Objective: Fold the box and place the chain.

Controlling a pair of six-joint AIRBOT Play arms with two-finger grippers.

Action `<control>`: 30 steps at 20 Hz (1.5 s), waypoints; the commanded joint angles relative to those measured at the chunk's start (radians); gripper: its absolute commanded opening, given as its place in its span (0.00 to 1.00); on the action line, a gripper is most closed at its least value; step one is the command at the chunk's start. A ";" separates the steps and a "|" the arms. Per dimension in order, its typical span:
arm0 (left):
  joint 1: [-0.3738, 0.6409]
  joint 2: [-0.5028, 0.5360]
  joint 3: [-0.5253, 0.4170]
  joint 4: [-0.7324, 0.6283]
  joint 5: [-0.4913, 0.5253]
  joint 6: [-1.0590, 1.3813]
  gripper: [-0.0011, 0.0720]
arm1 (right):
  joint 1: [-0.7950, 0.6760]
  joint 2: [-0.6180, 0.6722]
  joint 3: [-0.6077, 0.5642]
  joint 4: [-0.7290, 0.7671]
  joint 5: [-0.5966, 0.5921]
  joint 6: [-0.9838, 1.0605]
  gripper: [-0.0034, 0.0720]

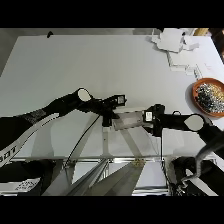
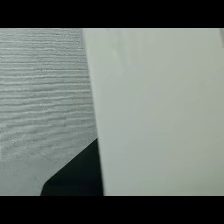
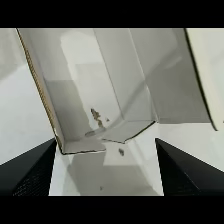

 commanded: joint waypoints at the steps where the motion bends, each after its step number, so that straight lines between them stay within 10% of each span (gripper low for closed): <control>1: 0.001 0.001 0.000 0.000 0.000 0.001 0.05 | -0.040 -0.054 0.009 0.109 0.043 -0.142 0.93; 13: 0.001 0.001 0.000 0.000 -0.001 0.001 0.05 | -0.160 -0.356 0.123 0.284 0.239 -0.425 0.93; 30: 0.001 0.000 0.000 0.000 -0.001 0.001 0.05 | -0.135 -0.416 0.076 0.330 0.209 -0.449 0.90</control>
